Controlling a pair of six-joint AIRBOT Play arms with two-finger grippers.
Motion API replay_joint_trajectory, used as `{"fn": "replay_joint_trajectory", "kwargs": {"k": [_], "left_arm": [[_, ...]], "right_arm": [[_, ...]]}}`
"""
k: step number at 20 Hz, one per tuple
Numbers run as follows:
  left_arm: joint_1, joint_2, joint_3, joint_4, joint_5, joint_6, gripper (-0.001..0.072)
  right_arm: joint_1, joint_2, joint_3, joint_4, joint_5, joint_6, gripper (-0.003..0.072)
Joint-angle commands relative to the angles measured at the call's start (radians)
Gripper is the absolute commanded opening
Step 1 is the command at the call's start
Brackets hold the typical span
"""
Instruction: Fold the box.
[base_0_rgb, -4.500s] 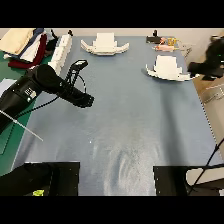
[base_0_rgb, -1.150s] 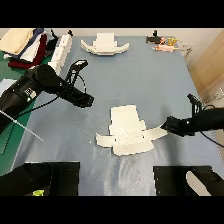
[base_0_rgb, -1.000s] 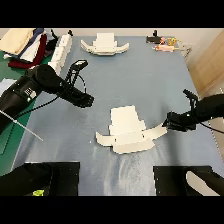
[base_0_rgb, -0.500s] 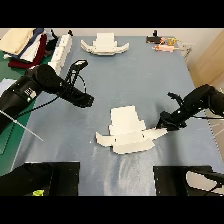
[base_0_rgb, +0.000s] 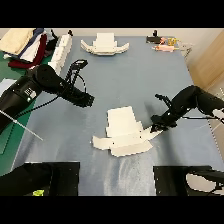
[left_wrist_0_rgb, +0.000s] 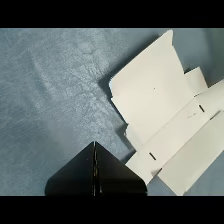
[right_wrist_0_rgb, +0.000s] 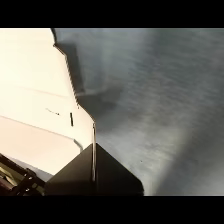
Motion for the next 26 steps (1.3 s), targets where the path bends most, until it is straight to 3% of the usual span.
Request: {"fn": "replay_joint_trajectory", "kwargs": {"k": [1, 8, 9, 10, 11, 12, 16, 19, 26], "left_arm": [[0.000, 0.000, 0.000, -0.012, 0.026, -0.001, 0.0013], [0.008, 0.000, 0.000, -0.029, 0.057, -0.001, 0.0017], [0.020, 0.000, 0.000, -0.030, 0.066, -0.001, 0.0197], [0.038, 0.000, 0.000, -0.031, 0.069, -0.005, 0.0570], [0.058, 0.000, 0.000, -0.031, 0.064, -0.010, 0.0627], [0.080, 0.000, 0.000, -0.037, 0.054, -0.011, 0.0581], [0.151, -0.013, -0.026, -0.092, -0.024, 0.043, 0.0584], [0.178, -0.053, -0.086, -0.254, -0.072, 0.200, 0.0583], [0.180, -0.289, -0.114, -0.528, -0.147, 0.499, 0.0584]], "right_arm": [[0.085, 0.017, -0.024, 0.037, 0.063, -0.032, 0.0004], [0.239, 0.320, -0.356, 0.146, 0.441, -0.060, 0.0004], [0.258, 0.369, -0.390, 0.153, 0.476, -0.060, 0.0004], [0.269, 0.410, -0.411, 0.152, 0.499, -0.051, 0.0005], [0.277, 0.452, -0.422, 0.149, 0.512, -0.040, 0.0005], [0.277, 0.486, -0.426, 0.147, 0.515, -0.035, 0.0005], [0.277, 0.561, -0.426, 0.135, 0.518, -0.026, 0.0005], [0.277, 0.557, -0.426, 0.129, 0.518, -0.026, 0.0005], [0.277, 0.558, -0.426, 0.128, 0.489, -0.026, 0.0005]]}}
